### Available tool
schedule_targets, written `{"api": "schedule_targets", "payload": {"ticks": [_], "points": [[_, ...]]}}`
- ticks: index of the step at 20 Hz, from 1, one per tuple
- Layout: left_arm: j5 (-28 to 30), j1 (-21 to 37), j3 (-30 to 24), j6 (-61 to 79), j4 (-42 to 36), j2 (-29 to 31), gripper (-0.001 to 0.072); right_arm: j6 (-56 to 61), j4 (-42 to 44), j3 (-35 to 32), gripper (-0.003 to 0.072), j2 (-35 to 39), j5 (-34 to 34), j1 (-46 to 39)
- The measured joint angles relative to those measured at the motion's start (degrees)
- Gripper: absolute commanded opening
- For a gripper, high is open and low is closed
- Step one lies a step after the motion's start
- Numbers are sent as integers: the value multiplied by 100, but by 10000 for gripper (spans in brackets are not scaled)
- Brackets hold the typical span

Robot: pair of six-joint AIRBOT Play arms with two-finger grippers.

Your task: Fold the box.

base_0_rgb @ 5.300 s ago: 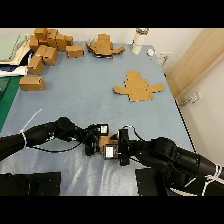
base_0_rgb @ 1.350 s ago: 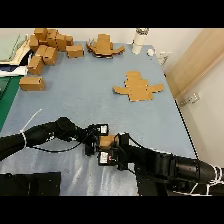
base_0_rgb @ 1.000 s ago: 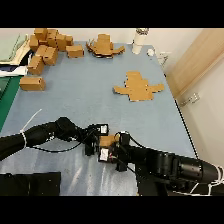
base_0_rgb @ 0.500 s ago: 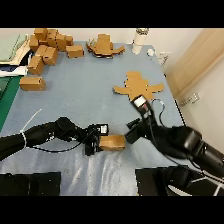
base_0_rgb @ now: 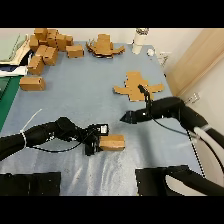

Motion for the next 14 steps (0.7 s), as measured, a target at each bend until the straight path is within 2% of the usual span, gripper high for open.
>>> {"api": "schedule_targets", "payload": {"ticks": [3,7,10,14], "points": [[0,0,0,-2,2,0,472,-595,844,520,3,-697,-739,-264],[0,0,0,-2,0,0,471,-1069,1274,636,3,-946,-1276,-332],[0,0,0,-2,2,0,472,-1368,1399,245,3,-824,-1526,-271],[2,0,0,-2,2,0,471,-1725,1530,-662,3,-511,-1681,-199]]}}
